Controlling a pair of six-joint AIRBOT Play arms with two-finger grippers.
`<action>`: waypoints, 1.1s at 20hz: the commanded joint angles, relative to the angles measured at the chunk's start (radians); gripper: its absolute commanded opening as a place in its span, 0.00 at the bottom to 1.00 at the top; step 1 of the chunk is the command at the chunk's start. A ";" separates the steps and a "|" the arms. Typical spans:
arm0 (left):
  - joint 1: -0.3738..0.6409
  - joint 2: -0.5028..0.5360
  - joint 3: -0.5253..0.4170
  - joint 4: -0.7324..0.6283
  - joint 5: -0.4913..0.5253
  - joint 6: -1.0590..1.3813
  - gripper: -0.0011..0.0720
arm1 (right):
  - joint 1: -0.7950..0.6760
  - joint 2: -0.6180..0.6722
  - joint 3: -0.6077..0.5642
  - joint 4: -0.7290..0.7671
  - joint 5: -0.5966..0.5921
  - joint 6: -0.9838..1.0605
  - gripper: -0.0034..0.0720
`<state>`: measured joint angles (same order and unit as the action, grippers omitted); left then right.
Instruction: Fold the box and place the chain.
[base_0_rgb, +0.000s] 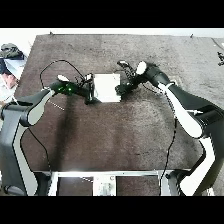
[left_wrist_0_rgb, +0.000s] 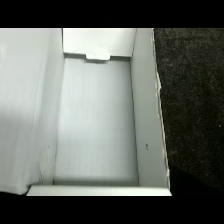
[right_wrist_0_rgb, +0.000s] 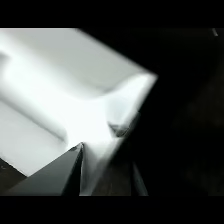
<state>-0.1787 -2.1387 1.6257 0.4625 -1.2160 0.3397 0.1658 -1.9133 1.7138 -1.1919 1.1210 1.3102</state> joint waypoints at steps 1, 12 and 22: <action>0.000 0.000 0.000 0.001 0.000 0.001 0.74 | 0.012 0.003 0.008 -0.043 -0.012 0.074 0.48; 0.000 0.000 0.000 0.001 -0.006 0.001 0.74 | 0.127 -0.079 0.190 -0.322 0.127 0.318 0.48; 0.000 0.000 0.000 0.000 -0.007 0.001 0.74 | 0.132 -0.090 0.189 -0.360 0.077 0.518 0.48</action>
<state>-0.1787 -2.1387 1.6257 0.4629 -1.2221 0.3401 0.2958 -1.9991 1.9007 -1.5341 1.1992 1.7710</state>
